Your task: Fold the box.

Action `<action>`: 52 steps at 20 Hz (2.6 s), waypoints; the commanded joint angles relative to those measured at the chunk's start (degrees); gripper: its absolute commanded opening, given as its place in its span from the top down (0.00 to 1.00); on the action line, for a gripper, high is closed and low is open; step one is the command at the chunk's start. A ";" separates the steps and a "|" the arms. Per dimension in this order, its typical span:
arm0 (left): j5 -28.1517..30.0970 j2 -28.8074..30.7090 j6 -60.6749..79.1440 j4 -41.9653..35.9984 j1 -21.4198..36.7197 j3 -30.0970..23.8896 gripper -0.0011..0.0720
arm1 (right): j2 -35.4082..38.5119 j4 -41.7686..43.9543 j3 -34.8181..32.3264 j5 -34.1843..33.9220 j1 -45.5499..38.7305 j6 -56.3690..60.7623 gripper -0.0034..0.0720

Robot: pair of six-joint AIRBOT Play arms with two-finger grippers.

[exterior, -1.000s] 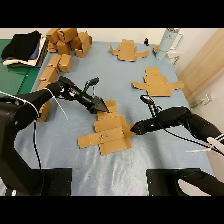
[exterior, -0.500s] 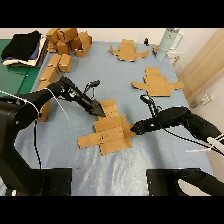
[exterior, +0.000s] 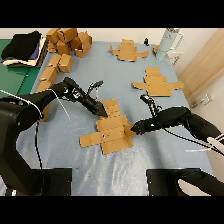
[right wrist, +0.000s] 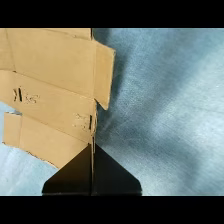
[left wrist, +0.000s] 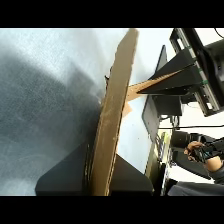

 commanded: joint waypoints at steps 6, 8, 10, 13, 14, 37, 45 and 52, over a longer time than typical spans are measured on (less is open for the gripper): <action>-1.18 -0.02 -0.26 -0.04 0.50 0.04 0.97 | 0.04 -0.37 -0.02 0.26 0.04 0.02 0.72; -1.05 -0.02 -1.16 -1.05 0.50 0.07 0.97 | 0.04 -1.57 0.00 2.16 -0.13 1.18 0.41; -1.16 0.07 3.06 -1.70 0.42 0.07 0.97 | 0.04 -6.38 0.63 4.52 -0.59 6.45 0.41; 1.62 1.84 6.82 -1.49 -1.29 0.04 0.97 | 0.11 -18.45 4.15 4.59 -4.00 18.58 0.41; 2.99 3.02 8.92 -0.87 -2.43 0.04 0.97 | 0.13 -22.01 5.73 3.85 -5.57 22.34 0.41; 32.61 20.17 43.17 -1.36 -17.57 -22.08 0.97 | -0.66 -19.74 12.11 6.91 -6.01 32.57 0.95; 27.30 23.19 38.97 3.45 -17.55 -18.10 0.97 | -0.68 -19.85 11.26 6.84 -6.01 32.44 0.95; 27.54 21.57 38.95 3.26 -17.57 -17.75 0.97 | -0.68 -19.87 9.38 7.17 -6.01 32.44 0.95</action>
